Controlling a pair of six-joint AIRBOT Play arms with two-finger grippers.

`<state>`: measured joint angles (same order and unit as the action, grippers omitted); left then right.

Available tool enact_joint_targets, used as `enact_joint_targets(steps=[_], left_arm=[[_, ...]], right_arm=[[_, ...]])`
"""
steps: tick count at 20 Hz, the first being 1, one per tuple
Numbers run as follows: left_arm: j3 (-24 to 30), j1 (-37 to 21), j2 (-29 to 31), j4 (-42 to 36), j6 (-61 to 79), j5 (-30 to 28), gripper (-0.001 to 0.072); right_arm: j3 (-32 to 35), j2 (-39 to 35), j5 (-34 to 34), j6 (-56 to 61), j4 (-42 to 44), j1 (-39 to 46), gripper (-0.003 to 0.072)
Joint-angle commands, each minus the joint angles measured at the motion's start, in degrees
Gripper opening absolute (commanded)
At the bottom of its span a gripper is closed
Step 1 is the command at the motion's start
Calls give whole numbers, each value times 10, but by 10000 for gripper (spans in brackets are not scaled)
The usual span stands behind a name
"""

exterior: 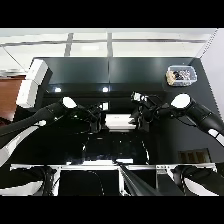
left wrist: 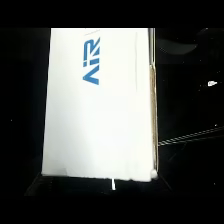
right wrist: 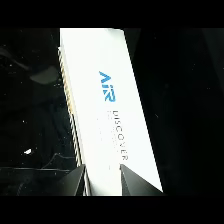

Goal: Fold the box and place the chain.

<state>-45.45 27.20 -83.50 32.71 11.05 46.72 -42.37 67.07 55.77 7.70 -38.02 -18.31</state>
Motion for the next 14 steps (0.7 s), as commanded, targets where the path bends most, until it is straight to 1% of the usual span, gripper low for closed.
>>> enact_joint_targets(steps=[1,5,12,14], left_arm=[[0,0,0,0,0,0,420],[0,0,0,0,0,0,420],[0,0,0,0,0,0,420],[0,0,0,0,0,0,420]], right_arm=[[0,0,2,2,-2,0,274],[0,8,2,17,-29,0,274],[0,8,11,25,-30,0,274],[0,-2,13,46,-29,0,273]])
